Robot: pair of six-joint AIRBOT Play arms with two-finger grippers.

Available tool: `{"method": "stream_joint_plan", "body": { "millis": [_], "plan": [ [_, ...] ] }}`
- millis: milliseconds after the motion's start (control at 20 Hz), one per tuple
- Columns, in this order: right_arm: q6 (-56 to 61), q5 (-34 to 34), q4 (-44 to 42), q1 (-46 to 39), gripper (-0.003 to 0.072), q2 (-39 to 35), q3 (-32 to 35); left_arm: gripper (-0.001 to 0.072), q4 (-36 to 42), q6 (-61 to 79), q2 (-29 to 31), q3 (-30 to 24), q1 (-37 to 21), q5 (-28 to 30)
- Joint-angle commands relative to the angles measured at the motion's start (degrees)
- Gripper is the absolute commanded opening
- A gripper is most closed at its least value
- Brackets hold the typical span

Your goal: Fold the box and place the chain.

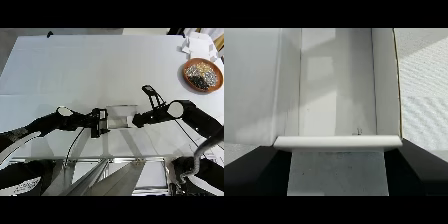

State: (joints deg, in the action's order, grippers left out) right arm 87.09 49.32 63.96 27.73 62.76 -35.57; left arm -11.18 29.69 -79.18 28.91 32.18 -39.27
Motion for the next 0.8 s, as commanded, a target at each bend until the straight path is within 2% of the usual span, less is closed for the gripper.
{"method": "stream_joint_plan", "body": {
  "millis": [0,200,450,750],
  "plan": [
    [8.98,0.57,7.02,3.82,0.0459,1.99,-2.64,0.0269,0.0,0.0,-0.02,-0.02,0.04,-0.02],
    [13.62,0.96,8.94,7.39,0.0459,4.11,-4.92,0.0269,0.0,0.02,-0.02,-0.02,0.04,0.0],
    [20.98,3.8,17.11,11.3,0.046,8.33,-9.07,0.0269,0.0,0.02,-0.02,-0.02,0.04,0.02],
    [25.38,5.84,23.58,13.16,0.0458,10.4,-9.2,0.0269,0.0,0.02,-0.02,-0.02,0.04,0.02]
  ]
}}
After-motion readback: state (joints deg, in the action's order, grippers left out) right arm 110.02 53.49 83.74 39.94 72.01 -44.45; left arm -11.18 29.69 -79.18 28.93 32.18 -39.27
